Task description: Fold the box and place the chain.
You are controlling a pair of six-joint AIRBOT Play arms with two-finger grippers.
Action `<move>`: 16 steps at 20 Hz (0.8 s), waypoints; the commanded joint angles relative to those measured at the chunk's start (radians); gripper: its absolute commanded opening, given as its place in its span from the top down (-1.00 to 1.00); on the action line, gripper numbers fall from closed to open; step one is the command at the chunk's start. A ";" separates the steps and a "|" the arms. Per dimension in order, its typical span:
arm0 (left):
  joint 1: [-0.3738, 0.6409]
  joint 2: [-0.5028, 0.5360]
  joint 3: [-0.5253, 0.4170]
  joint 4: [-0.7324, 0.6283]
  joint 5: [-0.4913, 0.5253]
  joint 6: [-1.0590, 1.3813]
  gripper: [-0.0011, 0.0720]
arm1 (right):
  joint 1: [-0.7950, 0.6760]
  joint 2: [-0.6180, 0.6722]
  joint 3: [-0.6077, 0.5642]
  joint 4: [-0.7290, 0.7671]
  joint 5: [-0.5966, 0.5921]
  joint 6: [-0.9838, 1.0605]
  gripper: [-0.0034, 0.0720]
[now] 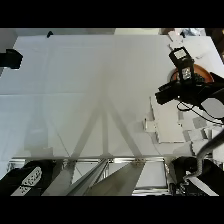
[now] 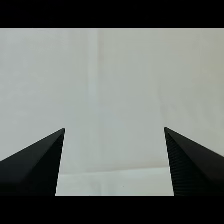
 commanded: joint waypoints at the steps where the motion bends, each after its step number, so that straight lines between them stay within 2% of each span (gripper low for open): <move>1: 0.000 0.001 0.000 0.000 0.000 0.000 -0.95 | 0.000 0.001 0.001 -0.132 0.117 0.063 0.11; 3: 0.000 0.001 0.000 0.000 0.000 0.000 -0.95 | -0.003 0.001 0.001 -0.251 0.220 0.073 0.11; 7: 0.000 0.001 0.000 0.000 0.000 0.000 -0.95 | -0.117 0.001 0.001 -0.300 0.343 -0.031 0.12; 12: 0.000 0.001 0.000 0.000 0.000 0.000 -0.95 | -0.429 0.000 0.000 -0.281 0.422 -0.130 0.09; 16: 0.000 0.001 0.000 0.000 0.000 0.000 -0.95 | -0.705 -0.025 0.000 -0.147 0.435 -0.201 -0.02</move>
